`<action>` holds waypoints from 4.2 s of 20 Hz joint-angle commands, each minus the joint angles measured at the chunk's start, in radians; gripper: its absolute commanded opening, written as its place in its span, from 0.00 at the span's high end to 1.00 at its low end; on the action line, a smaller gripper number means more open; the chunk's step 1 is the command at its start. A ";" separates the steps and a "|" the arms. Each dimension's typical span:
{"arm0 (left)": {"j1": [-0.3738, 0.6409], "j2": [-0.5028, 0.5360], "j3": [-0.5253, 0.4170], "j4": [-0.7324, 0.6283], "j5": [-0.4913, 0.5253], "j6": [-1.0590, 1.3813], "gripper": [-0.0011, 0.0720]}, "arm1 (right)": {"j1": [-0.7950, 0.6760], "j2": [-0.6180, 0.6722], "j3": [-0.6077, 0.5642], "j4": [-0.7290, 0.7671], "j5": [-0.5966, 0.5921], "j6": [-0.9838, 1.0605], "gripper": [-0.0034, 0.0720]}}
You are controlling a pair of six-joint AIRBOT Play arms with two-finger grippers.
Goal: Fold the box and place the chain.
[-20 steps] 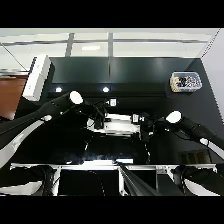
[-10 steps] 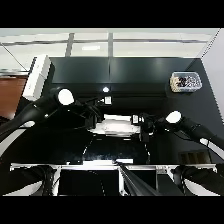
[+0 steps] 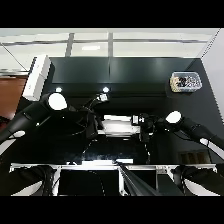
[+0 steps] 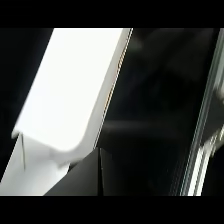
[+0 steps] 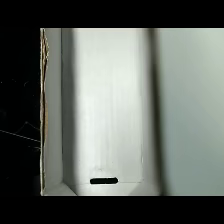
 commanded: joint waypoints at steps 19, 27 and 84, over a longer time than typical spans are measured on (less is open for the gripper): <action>0.003 -0.240 0.096 0.113 0.275 0.025 0.94 | 0.001 -0.001 0.000 -0.003 0.001 0.001 0.88; 0.156 -0.072 0.063 0.131 -0.043 0.135 0.90 | 0.001 -0.001 0.000 -0.003 0.001 0.000 0.87; -0.018 -0.219 -0.042 -0.135 0.175 0.492 0.38 | 0.001 -0.001 0.000 -0.003 0.000 0.001 0.87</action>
